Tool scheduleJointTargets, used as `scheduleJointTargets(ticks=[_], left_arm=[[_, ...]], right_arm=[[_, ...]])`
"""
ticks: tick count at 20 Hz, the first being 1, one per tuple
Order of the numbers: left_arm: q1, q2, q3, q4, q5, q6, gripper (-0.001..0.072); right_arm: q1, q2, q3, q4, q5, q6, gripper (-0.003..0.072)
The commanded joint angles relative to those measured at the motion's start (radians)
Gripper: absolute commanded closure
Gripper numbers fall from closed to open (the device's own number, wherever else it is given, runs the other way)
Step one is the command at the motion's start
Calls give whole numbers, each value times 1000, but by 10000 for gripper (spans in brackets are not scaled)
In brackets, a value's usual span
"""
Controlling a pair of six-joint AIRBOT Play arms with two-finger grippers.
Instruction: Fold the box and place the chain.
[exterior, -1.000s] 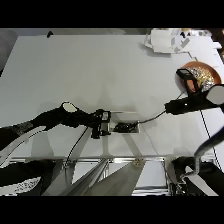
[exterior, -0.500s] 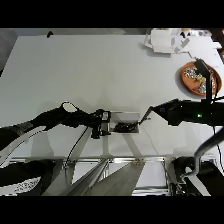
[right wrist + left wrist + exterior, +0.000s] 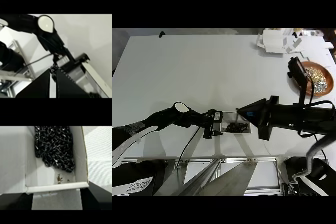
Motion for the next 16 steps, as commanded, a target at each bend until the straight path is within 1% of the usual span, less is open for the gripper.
scheduleJointTargets(ticks=[1, 4, 9, 13, 16], left_arm=[[-1, 1, 0, 0, 0, 0, 560], [-1, 1, 0, 0, 0, 0, 560], [-1, 1, 0, 0, 0, 0, 560], [-1, 1, 0, 0, 0, 0, 560], [-1, 1, 0, 0, 0, 0, 560]], right_arm=[[124, -34, 2, 36, -151, -89, 663], [140, -36, 6, 121, -177, -185, 663], [140, -36, 13, 138, -249, -195, 663], [140, -36, 18, 136, -290, -194, 663], [140, -47, 18, 41, -246, -172, 663]])
